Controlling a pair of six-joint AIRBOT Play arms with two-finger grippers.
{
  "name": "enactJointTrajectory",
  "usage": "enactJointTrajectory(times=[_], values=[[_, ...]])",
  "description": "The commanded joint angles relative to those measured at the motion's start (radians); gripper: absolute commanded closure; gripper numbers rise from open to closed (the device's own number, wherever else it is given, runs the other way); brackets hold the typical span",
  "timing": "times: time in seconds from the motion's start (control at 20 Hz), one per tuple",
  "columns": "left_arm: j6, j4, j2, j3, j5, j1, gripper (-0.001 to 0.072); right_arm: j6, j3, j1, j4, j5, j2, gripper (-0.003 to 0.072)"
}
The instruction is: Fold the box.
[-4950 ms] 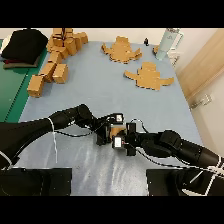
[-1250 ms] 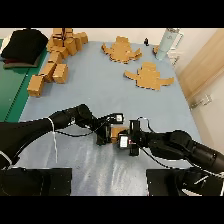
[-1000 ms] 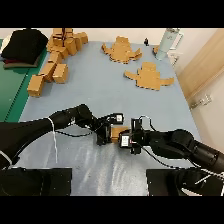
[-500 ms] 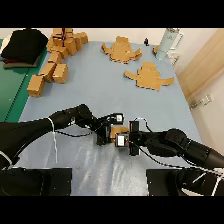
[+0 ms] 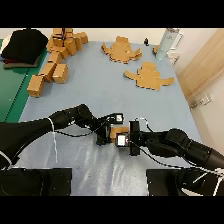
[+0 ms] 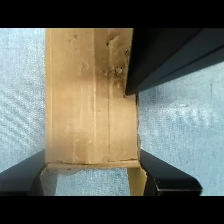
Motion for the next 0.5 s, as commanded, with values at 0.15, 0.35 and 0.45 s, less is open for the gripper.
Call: enactJointTrajectory(times=[0.15, 0.35, 0.45], values=[[0.0, 0.0, 0.001, 0.0, 0.0, 0.0, 0.03, 0.0, 0.001, 0.0, 0.0, -0.015, 0.011, 0.068], [0.0, 0.0, 0.001, 0.0, 0.0, 0.0, 0.0301, 0.023, 0.0, -0.003, -0.042, -0.057, 0.032, 0.068], [0.0, 0.0, 0.001, 0.0, 0.0, 0.0, 0.03, 0.045, -0.001, -0.003, -0.058, -0.064, 0.029, 0.068]])
